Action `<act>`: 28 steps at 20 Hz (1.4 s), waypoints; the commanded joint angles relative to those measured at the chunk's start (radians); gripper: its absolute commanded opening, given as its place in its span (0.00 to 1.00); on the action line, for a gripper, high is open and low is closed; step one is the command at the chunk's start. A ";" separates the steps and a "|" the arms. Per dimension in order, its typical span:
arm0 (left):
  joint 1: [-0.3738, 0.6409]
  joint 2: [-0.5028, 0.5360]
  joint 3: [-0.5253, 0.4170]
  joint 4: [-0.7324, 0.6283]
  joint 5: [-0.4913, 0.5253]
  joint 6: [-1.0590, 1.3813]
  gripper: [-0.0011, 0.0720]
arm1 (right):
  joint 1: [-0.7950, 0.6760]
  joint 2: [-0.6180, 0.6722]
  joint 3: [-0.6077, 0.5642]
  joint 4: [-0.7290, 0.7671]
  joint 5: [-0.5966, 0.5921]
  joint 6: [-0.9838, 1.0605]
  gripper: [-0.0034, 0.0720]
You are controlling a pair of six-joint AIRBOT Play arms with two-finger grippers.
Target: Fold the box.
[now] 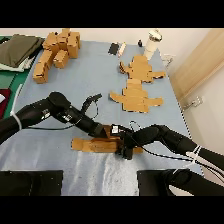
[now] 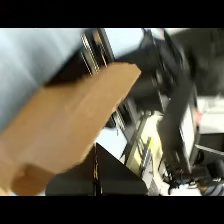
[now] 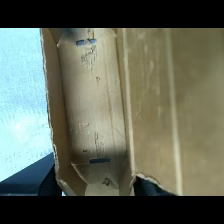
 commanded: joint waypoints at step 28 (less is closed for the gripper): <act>0.246 -0.032 0.134 0.204 -0.140 0.510 0.03 | 0.001 0.000 0.000 0.000 0.000 0.000 0.75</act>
